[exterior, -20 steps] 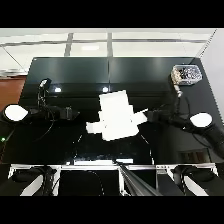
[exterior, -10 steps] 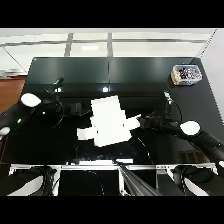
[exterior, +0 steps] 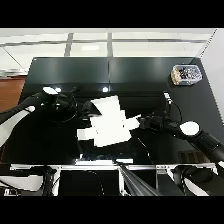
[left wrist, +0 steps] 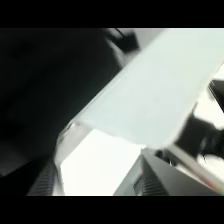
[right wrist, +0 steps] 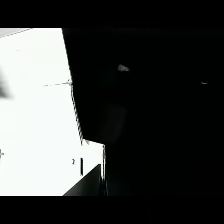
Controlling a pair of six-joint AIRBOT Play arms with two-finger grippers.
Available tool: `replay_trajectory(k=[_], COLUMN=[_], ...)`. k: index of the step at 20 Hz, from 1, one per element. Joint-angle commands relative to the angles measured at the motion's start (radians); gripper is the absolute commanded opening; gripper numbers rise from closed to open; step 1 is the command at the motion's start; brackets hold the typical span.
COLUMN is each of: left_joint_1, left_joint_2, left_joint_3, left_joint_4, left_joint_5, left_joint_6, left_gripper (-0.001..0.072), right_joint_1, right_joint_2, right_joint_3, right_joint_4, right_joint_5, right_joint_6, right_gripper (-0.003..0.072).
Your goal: Fold the box and place the chain.
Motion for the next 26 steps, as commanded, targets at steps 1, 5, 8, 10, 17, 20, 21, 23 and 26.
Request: replay_trajectory(k=[1, 5, 8, 10, 17, 20, 21, 23, 26], left_joint_1=[-0.024, -0.089, -0.101, -0.101, -0.105, -0.103, -0.105, -0.124, -0.172], left_joint_2=[-0.066, -0.066, -0.066, -0.066, -0.06, -0.013, 0.021, 0.125, 0.331], left_joint_3=[0.036, 0.119, 0.164, 0.177, 0.177, 0.176, 0.169, 0.133, -0.005], left_joint_4=[-0.019, 0.225, 0.269, 0.269, 0.265, 0.286, 0.292, 0.303, 0.248], left_joint_5=[-0.136, -0.137, -0.136, -0.136, -0.133, -0.168, -0.158, -0.103, 0.054], left_joint_6=[0.109, 0.134, 0.172, 0.214, 0.223, 0.222, 0.223, 0.245, 0.407], left_gripper=[0.0467, 0.0313, 0.027, 0.0144, 0.0025, 0.0023, 0.0023, 0.0023, 0.0024], right_joint_1=[0.001, 0.001, 0.001, 0.001, 0.0, -0.037, -0.062, -0.119, -0.186], right_joint_2=[0.0, 0.0, 0.0, 0.0, 0.0, 0.002, 0.002, 0.003, 0.01], right_joint_3=[0.0, 0.0, 0.0, 0.0, 0.001, 0.044, 0.075, 0.153, 0.26], right_joint_4=[0.0, 0.0, 0.0, 0.0, -0.002, -0.117, -0.165, -0.276, -0.48], right_joint_5=[0.001, 0.001, 0.002, 0.003, 0.005, 0.084, 0.139, 0.267, 0.364], right_joint_6=[0.0, 0.0, 0.0, 0.0, 0.0, -0.001, -0.001, -0.001, -0.011], right_gripper=[0.001, 0.001, 0.001, 0.001, 0.0551, 0.0674, 0.0674, 0.0674, 0.0674])
